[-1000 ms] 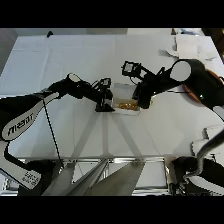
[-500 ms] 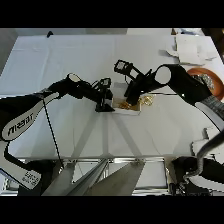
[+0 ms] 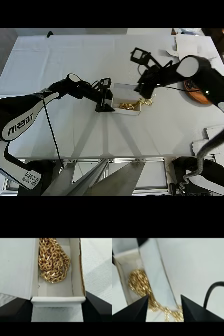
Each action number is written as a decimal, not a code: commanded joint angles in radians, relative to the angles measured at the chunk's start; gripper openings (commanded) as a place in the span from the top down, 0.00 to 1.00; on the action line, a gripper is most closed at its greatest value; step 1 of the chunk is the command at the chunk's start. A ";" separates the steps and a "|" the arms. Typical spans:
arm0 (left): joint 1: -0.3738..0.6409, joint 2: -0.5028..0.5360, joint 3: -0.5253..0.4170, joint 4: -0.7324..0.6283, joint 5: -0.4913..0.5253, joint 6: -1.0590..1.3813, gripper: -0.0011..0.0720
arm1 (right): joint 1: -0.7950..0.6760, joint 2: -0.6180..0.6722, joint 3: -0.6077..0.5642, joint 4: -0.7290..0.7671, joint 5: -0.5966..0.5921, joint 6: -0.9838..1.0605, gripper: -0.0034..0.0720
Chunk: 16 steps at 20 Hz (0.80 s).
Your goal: Fold the box and place the chain.
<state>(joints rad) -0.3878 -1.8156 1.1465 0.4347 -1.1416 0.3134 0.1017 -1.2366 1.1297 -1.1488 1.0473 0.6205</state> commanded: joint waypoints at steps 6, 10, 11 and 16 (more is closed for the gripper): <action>0.000 0.000 0.000 0.000 0.000 0.000 0.79 | -0.169 -0.195 0.000 -0.062 0.113 -0.299 0.08; 0.000 0.000 0.000 0.000 0.000 0.000 0.79 | -0.167 -0.296 0.000 -0.074 0.082 -0.395 0.03; 0.000 0.000 0.000 0.000 0.000 0.000 0.79 | -0.164 -0.312 0.000 -0.076 0.073 -0.395 0.03; 0.000 0.000 0.000 0.000 0.000 0.000 0.79 | -0.117 -0.352 -0.016 -0.085 -0.055 -0.398 0.02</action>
<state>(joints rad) -0.3878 -1.8156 1.1465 0.4347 -1.1412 0.3134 -0.0349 -1.5642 1.1236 -1.2274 1.0733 0.2375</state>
